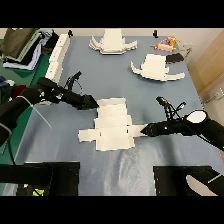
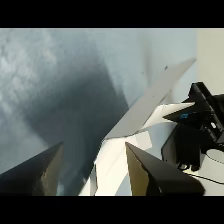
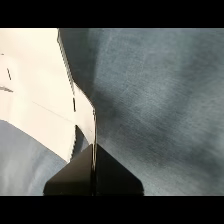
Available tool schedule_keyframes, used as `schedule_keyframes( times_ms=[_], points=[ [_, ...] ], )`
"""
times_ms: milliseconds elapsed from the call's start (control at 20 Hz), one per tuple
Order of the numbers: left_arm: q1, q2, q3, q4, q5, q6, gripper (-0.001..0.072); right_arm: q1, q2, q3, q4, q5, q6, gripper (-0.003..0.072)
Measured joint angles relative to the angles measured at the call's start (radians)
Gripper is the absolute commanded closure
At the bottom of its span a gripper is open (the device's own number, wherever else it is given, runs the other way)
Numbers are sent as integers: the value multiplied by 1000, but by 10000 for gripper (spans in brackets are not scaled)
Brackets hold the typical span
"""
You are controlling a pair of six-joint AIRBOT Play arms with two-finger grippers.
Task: Fold the box.
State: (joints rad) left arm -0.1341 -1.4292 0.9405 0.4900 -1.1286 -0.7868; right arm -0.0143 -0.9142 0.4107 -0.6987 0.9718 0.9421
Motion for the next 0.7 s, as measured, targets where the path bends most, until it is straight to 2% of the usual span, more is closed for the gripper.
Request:
schedule_keyframes(
  times_ms=[250,350,400,450,550,650,700],
  points=[
    [-37,-157,121,-38,-78,106,132,0,0,0,0,4,3,683],
    [-58,-201,158,-42,-138,134,139,0,-1,0,-1,5,3,683],
    [-68,-217,172,-43,-169,145,294,0,-1,0,-1,5,3,682],
    [-76,-229,182,-40,-195,156,358,0,-1,0,-1,6,3,682],
    [-93,-243,195,-27,-241,177,364,0,0,0,-2,6,3,682],
    [-100,-252,201,-12,-262,193,693,0,-1,0,-2,6,3,682],
    [-103,-254,203,-5,-274,204,693,0,0,0,-3,7,3,682]
  ],
)
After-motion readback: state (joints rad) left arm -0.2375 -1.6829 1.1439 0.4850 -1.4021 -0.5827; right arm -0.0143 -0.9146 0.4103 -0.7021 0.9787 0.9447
